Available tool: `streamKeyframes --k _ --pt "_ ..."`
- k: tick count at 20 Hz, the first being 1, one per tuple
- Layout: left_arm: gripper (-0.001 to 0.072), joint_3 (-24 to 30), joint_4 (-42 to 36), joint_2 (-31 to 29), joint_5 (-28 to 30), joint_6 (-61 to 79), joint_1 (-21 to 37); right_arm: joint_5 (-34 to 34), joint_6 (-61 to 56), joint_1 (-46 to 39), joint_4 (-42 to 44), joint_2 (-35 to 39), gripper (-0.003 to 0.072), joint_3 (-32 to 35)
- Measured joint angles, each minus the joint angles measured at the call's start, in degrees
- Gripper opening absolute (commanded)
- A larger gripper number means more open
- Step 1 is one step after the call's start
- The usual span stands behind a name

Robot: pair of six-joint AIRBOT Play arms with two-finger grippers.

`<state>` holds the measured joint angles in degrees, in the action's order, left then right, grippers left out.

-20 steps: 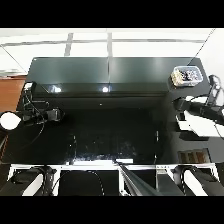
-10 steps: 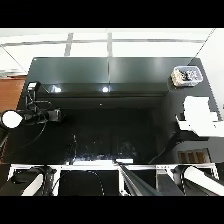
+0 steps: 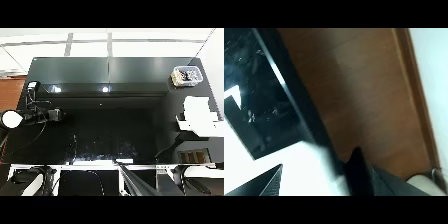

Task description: Fold the box and place the chain.

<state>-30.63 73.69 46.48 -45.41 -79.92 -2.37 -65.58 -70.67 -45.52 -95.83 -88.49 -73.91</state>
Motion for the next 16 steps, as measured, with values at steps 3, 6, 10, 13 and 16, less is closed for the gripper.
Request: streamKeyframes --k 3,6,10,13,16 --pt "0.0685 0.0 0.0 0.0 0.0 0.0 0.0 -0.4 1.6 -1.4 0.1 -1.4 0.0614 -1.6" --pt "0.0685 0.0 -0.1 0.0 0.0 0.0 0.0 -3.0 7.1 -3.1 4.9 -2.8 0.0285 -2.1" --pt "0.0685 0.0 -0.6 0.0 0.0 0.0 -0.1 -7.1 12.4 -3.7 11.5 -4.0 0.0013 -2.4" --pt "0.0685 0.0 -0.8 0.0 0.0 0.0 -0.1 -10.3 13.7 -2.5 13.6 -2.6 0.0013 -1.7" --pt "0.0685 0.0 -0.9 0.0 -0.1 0.0 -0.1 -10.6 14.1 0.7 18.8 2.3 0.0013 1.6"
